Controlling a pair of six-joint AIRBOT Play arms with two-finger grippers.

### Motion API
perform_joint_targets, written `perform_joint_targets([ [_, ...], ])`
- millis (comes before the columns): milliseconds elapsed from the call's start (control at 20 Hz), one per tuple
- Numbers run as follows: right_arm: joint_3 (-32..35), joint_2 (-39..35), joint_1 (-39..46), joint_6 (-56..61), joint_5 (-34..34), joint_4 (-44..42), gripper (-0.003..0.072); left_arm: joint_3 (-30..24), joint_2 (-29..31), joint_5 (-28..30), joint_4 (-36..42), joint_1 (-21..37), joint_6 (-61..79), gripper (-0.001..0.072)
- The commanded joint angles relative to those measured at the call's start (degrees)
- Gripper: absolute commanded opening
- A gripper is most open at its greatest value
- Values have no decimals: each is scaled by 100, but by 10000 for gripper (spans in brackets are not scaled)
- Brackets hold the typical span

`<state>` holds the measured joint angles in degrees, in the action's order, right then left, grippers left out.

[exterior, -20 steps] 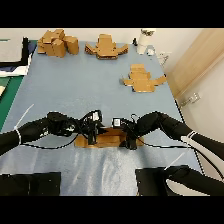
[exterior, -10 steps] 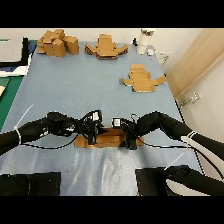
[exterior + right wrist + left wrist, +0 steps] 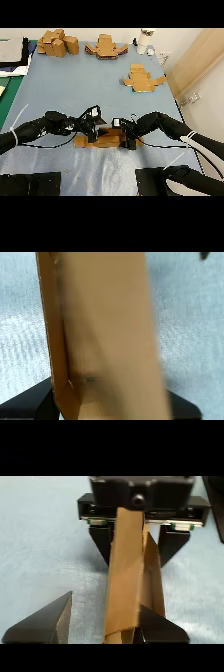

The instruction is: Fold the box.

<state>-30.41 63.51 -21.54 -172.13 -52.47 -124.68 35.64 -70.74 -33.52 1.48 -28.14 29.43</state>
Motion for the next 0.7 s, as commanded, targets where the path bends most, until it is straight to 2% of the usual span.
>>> perform_joint_targets([
  [0, 0, -2, 0, 0, -7, 20, 523, -4, 280, 503, -623, 2, -1147, 430],
  [100, 0, 0, 0, 0, -7, 22, 523, -4, 428, 470, -1840, 2, -2039, 431],
  [200, 0, -2, 0, 0, -7, 24, 523, -4, 638, 201, -3394, 2, -3687, 431],
  [350, 0, 0, 0, 0, -4, 24, 523, -2, 1176, -940, -5436, 2, -6105, 429],
  [450, 0, 0, 0, 0, -4, 24, 523, -4, 1545, -1729, -5978, 2, -7326, 405],
  [500, 0, -2, 0, 0, -7, 20, 522, -2, 1661, -1899, -5914, -2, -7816, 400],
  [550, 0, -2, 0, 0, -7, 20, 522, 0, 1738, -1932, -5641, -31, -8352, 290],
  [600, 0, -2, 0, 0, -11, 20, 522, 9, 1751, -1923, -5213, -59, -8614, 28],
  [650, 0, -2, 0, 0, -11, 20, 521, 13, 1711, -1908, -4575, -109, -8607, 15],
])
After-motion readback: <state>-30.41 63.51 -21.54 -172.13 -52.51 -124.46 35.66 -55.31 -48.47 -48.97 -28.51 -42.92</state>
